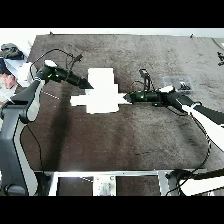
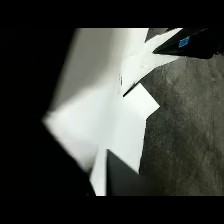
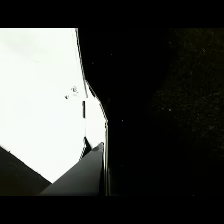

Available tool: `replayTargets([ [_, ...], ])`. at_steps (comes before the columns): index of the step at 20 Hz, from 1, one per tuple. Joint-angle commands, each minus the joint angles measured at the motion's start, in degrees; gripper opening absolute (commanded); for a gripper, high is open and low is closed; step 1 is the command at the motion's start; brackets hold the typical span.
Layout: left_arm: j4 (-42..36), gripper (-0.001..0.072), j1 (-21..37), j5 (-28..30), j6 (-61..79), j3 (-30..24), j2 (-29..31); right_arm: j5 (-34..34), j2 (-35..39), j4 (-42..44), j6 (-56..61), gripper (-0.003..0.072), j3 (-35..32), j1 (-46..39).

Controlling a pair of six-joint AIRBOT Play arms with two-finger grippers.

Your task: Fold the box and place the chain.

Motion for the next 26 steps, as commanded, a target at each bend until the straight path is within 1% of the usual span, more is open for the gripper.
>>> replayTargets([
  [1,0.5,0.0041,0.0,0.1,1.3,0.1,0.0,-0.2,0.0,0.2,0.0,-0.0014,0.0,0.0],
  [2,0.5,0.0008,0.0,-0.1,1.6,0.1,0.0,-0.1,0.0,0.3,0.0,0.0130,0.0,0.0],
  [3,0.4,0.0010,0.0,-0.2,2.6,0.1,0.0,-0.1,0.2,0.2,0.0,0.0408,0.1,0.0],
  [4,0.4,0.0011,0.0,-0.2,3.7,0.1,0.0,-0.1,0.7,0.2,0.0,0.0424,0.0,-0.2],
  [5,0.3,0.0010,0.0,-0.3,5.3,0.1,0.0,-0.1,1.5,0.2,0.0,0.0364,0.0,-0.8],
  [8,0.3,0.0010,0.0,-2.1,14.1,0.1,0.0,0.5,6.3,0.2,0.1,0.0366,0.0,-4.6],
  [11,0.3,0.0010,0.0,-1.7,22.1,0.1,0.0,0.9,12.5,0.2,0.1,0.0366,0.0,-8.2],
  [13,0.3,0.0009,0.0,-0.4,28.5,0.1,0.0,0.9,15.0,0.2,0.1,0.0366,0.0,-8.9],
  [16,0.3,0.0006,0.0,3.6,34.2,0.0,0.0,2.7,15.2,-1.2,0.1,0.0366,-0.2,-7.8],
  [20,-2.3,0.0004,0.0,3.4,39.9,0.0,0.0,2.6,14.1,-2.2,0.0,0.0366,-0.9,-3.3],
  [23,-3.4,0.0004,-0.1,3.5,43.2,-0.9,0.0,-0.9,13.6,-4.8,0.0,0.0366,-2.4,0.8],
  [26,-4.4,0.0004,0.1,4.3,47.4,-3.3,0.0,-4.7,13.6,-5.4,0.0,0.0366,-3.1,2.8],
])
